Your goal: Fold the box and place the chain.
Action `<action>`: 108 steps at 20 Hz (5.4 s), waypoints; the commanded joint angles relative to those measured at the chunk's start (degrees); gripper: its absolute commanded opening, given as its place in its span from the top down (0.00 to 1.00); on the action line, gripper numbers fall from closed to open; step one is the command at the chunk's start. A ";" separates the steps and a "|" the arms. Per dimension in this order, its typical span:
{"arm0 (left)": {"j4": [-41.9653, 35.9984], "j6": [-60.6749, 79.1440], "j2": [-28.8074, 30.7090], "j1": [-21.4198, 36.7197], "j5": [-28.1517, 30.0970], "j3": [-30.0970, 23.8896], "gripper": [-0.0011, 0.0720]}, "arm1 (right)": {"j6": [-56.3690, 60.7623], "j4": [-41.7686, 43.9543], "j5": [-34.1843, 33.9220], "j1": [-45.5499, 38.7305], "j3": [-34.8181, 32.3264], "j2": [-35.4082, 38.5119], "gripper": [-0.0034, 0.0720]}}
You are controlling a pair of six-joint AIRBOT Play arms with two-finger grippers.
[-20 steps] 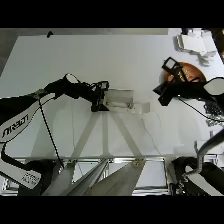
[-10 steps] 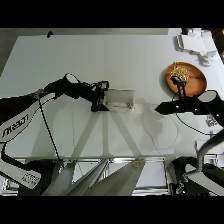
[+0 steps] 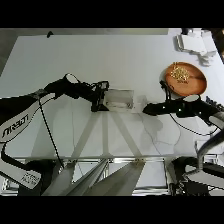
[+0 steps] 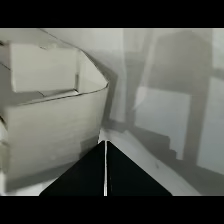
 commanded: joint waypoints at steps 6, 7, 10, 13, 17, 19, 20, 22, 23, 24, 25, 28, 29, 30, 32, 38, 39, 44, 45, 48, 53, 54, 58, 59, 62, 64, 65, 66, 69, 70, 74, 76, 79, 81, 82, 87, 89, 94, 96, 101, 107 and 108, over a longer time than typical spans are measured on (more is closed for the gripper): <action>0.02 0.00 0.02 -0.04 0.00 -0.02 0.77 | -7.08 14.25 5.88 0.50 0.02 -1.05 0.93; 0.02 0.00 0.04 -0.04 0.00 -0.02 0.77 | -7.04 14.75 5.92 0.50 0.02 -1.05 0.79; 0.02 0.00 0.02 -0.04 0.00 -0.02 0.77 | -6.84 16.09 5.77 0.50 0.02 -0.20 0.65; 0.02 0.00 0.02 -0.04 0.00 -0.02 0.77 | -6.84 16.44 5.84 0.55 0.02 0.59 0.65; 0.02 0.00 0.02 -0.04 0.00 -0.02 0.77 | -7.21 16.15 3.69 3.85 0.02 0.59 0.41; 0.02 0.00 0.02 -0.04 0.00 -0.02 0.77 | -7.28 15.17 0.11 5.66 0.02 0.59 0.38; 0.02 0.00 0.02 -0.04 0.00 -0.02 0.77 | -7.21 14.64 -1.62 6.47 0.13 0.59 0.38; 0.02 0.00 0.02 -0.04 0.00 -0.02 0.77 | -5.99 13.68 -4.96 7.98 0.68 0.59 0.38; 0.02 0.00 0.02 -0.04 0.00 -0.02 0.77 | -5.49 13.66 -5.90 8.68 1.05 0.59 0.38; 0.02 0.00 0.04 -0.04 0.00 -0.02 0.77 | -4.20 13.66 -7.13 9.49 1.49 0.59 0.38; 0.02 0.00 0.02 -0.04 0.00 -0.02 0.77 | -2.91 13.57 -8.57 10.29 1.88 0.59 0.38; 0.02 0.00 0.02 -0.04 0.00 -0.02 0.77 | -1.99 8.24 -13.25 12.61 2.62 0.59 0.38; 0.02 0.00 0.02 -0.04 0.00 -0.02 0.77 | -0.26 5.40 -15.26 13.31 2.62 0.59 0.38; 0.02 0.00 0.02 -0.04 0.00 -0.02 0.77 | 3.08 3.45 -17.25 13.92 2.62 0.59 0.38; 0.02 0.00 0.04 -0.04 0.00 -0.02 0.77 | 8.85 2.56 -21.38 15.08 2.62 0.59 0.38; -0.02 0.00 0.02 -0.04 -0.04 -0.02 0.77 | 11.87 2.45 -22.67 16.37 2.64 0.96 0.37; 0.02 0.00 0.02 -0.04 -0.07 -0.02 0.77 | 11.87 1.81 -22.69 16.96 2.89 1.40 0.28; 0.00 0.00 0.02 -0.04 -0.04 -0.02 0.77 | 28.63 -16.96 -21.31 21.55 8.55 1.55 0.11; -0.02 0.00 0.02 -0.04 -0.04 -0.02 0.77 | 35.67 -24.39 -20.65 22.97 10.45 1.53 0.13; 0.00 0.00 0.02 -0.04 -0.07 -0.02 0.77 | 57.44 -48.43 -14.10 26.80 15.98 1.38 0.16; 0.00 0.00 0.04 -0.04 -0.07 -0.02 0.77 | 67.10 -61.02 -2.78 32.04 23.08 -3.23 0.17; -0.02 0.00 0.02 -0.04 -0.07 -0.02 0.77 | 70.12 -62.64 -2.93 33.05 24.00 -4.39 0.18; -0.02 0.00 0.02 -0.04 -0.07 -0.02 0.77 | 79.41 -71.28 2.38 35.65 27.85 -8.48 0.24; 0.00 0.00 0.02 -0.04 -0.07 -0.02 0.77 | 80.94 -72.89 4.72 35.76 28.96 -9.42 0.24; 0.00 0.00 0.02 -0.04 -0.07 -0.02 0.77 | 83.27 -72.83 7.13 36.06 32.02 -11.63 0.24; -0.02 0.00 0.02 -0.04 -0.07 -0.02 0.77 | 84.35 -72.81 4.94 36.83 33.00 -11.85 0.24; 0.00 0.00 0.02 -0.04 -0.09 -0.02 0.77 | 84.35 -72.52 3.50 37.24 33.20 -11.85 0.25; -0.02 0.00 0.04 -0.04 -0.07 -0.02 0.77 | 84.37 -71.87 2.75 37.53 33.20 -11.85 0.38; -0.02 0.00 0.02 -0.04 -0.07 -0.02 0.77 | 84.41 -66.93 2.27 37.64 33.20 -12.24 0.53; 0.00 0.00 0.02 -0.04 -0.09 -0.02 0.77 | 84.94 -66.62 2.38 37.64 33.20 -12.57 0.53; 0.00 0.00 0.02 -0.04 -0.09 -0.02 0.77 | 91.97 -67.12 2.19 37.64 33.20 -12.94 0.92; -0.02 0.00 0.02 -0.04 -0.07 -0.02 0.77 | 93.92 -67.08 1.55 37.64 33.20 -12.92 0.95; -0.02 0.00 0.02 -0.04 -0.07 -0.02 0.77 | 93.81 -66.99 1.44 37.64 33.20 -12.39 0.91; -0.02 0.00 0.02 -0.04 -0.07 -0.02 0.77 | 93.42 -67.04 1.68 37.51 33.20 -10.12 0.56; 0.00 0.00 0.02 -0.04 -0.09 -0.02 0.77 | 91.71 -66.47 1.79 37.29 33.18 -8.46 0.51; 0.00 0.00 0.04 -0.04 -0.09 -0.02 0.77 | 77.90 -61.51 7.85 32.44 33.18 3.98 0.51; 0.00 0.00 0.02 -0.04 -0.07 -0.02 0.77 | 71.65 -59.34 11.21 29.14 33.18 8.96 0.51; -0.02 0.00 0.02 -0.04 -0.09 -0.02 0.77 | 57.05 -60.70 9.14 15.65 33.18 15.17 0.47; -0.02 0.00 0.02 -0.04 -0.07 -0.02 0.77 | 52.96 -60.85 3.69 7.39 33.18 14.40 0.22; -0.02 0.00 0.02 -0.04 -0.07 -0.02 0.77 | 45.59 -60.61 -5.99 -7.67 33.53 6.21 0.02; -0.02 0.00 0.02 -0.04 -0.09 -0.02 0.77 | 45.40 -60.39 -7.41 -12.52 46.66 -17.35 0.00; -0.02 0.00 0.04 -0.04 -0.09 -0.02 0.77 | 45.44 -60.13 -7.39 -12.48 49.66 -20.85 0.00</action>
